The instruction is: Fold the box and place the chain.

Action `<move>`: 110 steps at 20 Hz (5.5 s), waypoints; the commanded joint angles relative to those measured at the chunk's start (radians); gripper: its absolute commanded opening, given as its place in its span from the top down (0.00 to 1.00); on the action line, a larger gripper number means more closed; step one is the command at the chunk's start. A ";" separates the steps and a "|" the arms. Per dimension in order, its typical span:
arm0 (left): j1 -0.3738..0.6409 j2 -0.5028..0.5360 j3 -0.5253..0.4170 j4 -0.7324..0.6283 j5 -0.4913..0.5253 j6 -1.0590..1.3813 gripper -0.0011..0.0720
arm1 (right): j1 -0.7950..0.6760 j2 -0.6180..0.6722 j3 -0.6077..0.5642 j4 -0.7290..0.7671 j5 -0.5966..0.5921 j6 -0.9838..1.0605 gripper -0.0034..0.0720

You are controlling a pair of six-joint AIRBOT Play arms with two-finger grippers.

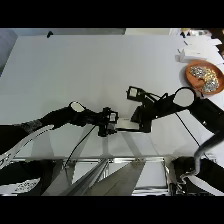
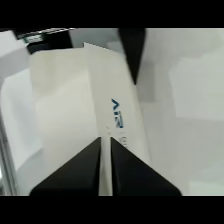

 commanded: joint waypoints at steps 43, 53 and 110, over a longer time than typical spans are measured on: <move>0.000 0.000 0.000 0.000 0.000 0.000 0.97 | 0.110 -0.024 0.000 -0.153 -0.039 -0.041 0.90; 0.000 0.000 0.000 0.000 0.000 0.000 0.97 | 0.110 -0.031 -0.032 -0.150 -0.085 -0.014 0.90; 0.000 0.000 0.000 0.000 0.000 0.000 0.97 | 0.140 -0.036 -0.060 -0.104 -0.043 -0.023 0.93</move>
